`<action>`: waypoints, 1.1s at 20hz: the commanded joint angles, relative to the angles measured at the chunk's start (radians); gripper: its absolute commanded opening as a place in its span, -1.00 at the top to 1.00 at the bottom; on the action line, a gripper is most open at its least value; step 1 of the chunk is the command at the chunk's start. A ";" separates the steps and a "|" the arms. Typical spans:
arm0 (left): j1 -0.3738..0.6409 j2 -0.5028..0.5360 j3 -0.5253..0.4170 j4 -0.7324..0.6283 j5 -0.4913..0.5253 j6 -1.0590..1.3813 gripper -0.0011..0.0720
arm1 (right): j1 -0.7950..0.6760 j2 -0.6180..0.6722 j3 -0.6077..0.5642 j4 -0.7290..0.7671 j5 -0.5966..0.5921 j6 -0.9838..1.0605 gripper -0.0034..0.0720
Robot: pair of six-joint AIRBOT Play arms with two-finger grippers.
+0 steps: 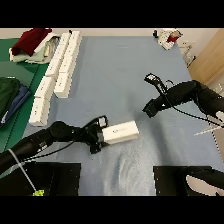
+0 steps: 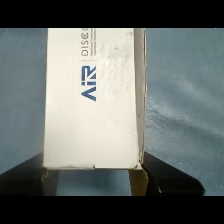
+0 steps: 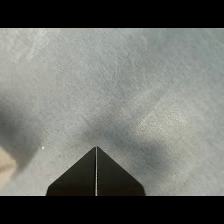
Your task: Fold the box.
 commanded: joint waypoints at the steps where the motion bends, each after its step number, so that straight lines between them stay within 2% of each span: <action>1: 0.148 0.132 0.001 0.317 0.010 -0.478 -0.29 | 0.000 0.000 0.001 0.000 0.000 0.000 0.89; 3: 0.291 0.194 0.001 0.582 -0.005 -0.831 -0.29 | 0.000 0.000 0.001 0.000 0.000 0.000 0.89; 5: 0.440 0.230 0.001 0.731 -0.076 -1.018 -0.29 | 0.000 0.000 0.001 0.000 0.000 0.000 0.89; 8: 0.626 0.230 0.001 0.762 -0.166 -1.031 -0.29 | 0.000 0.000 0.001 0.000 0.000 0.000 0.89; 11: 0.755 0.230 0.001 0.762 -0.166 -1.032 -0.29 | 0.000 0.000 0.001 0.000 0.000 0.000 0.89; 15: 0.850 0.211 0.001 0.762 -0.150 -1.031 -0.29 | 0.000 0.000 0.001 0.000 0.000 0.000 0.89; 18: 0.855 0.159 0.001 0.757 -0.129 -1.031 -0.29 | 0.000 0.000 0.001 0.000 0.000 0.000 0.89; 22: 0.855 0.074 0.001 0.721 -0.024 -1.030 -0.29 | 0.000 0.000 0.001 0.000 0.000 0.000 0.89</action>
